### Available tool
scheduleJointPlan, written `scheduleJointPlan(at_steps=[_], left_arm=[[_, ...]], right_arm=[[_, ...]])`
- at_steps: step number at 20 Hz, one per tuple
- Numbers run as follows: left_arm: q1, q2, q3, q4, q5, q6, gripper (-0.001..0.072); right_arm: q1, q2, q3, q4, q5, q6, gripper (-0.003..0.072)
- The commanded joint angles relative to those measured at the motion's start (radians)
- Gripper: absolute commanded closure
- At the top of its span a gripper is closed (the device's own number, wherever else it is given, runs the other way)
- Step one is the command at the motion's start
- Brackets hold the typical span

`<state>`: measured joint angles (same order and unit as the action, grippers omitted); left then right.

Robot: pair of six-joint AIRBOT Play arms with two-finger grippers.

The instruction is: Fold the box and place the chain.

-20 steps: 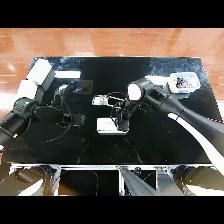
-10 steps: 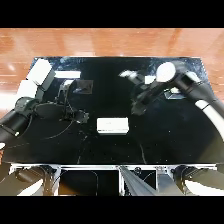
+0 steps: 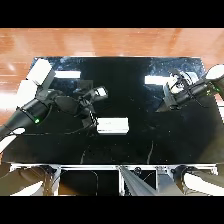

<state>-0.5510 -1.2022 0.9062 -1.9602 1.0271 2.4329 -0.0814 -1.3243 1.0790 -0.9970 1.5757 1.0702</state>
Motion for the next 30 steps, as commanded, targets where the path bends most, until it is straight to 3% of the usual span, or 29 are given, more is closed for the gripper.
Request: scheduleJointPlan(at_steps=[1,5,30], left_arm=[[-0.049,-0.018,0.015,0.031,-0.006,0.234,0.0083],[-0.068,-0.017,0.016,0.015,-0.002,0.343,0.0085],[-0.045,-0.105,0.015,-0.047,-0.006,0.312,0.0091]], right_arm=[[-0.028,0.006,-0.021,0.013,0.005,-0.001,0.0350],[-0.028,0.006,-0.022,0.013,0.002,0.000,0.0350],[-0.028,0.006,-0.022,-0.002,-0.035,0.000,0.0350]])
